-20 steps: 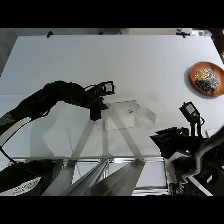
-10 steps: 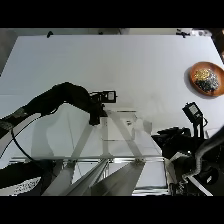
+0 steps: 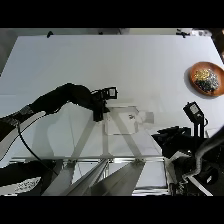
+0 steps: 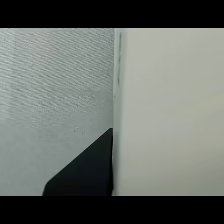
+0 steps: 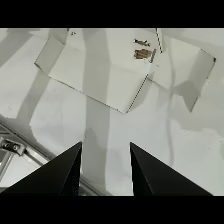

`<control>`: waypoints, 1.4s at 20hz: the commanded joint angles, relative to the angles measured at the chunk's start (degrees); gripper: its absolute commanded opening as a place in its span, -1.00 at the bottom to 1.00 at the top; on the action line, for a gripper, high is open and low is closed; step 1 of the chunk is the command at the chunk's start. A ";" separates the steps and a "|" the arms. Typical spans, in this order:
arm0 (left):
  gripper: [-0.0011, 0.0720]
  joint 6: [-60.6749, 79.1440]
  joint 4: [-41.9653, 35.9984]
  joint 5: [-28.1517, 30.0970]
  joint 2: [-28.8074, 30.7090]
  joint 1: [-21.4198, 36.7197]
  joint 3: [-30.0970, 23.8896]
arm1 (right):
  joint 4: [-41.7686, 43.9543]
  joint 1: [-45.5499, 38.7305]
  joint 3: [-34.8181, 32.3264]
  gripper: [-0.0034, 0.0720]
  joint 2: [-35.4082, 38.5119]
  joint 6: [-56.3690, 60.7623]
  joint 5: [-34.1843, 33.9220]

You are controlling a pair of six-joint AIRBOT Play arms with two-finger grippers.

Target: Fold the box and place the chain.

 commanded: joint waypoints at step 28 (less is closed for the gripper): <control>-0.97 0.07 8.11 -2.67 -4.59 -1.70 3.78 | -0.70 -0.02 0.04 -0.01 0.04 0.02 -1.16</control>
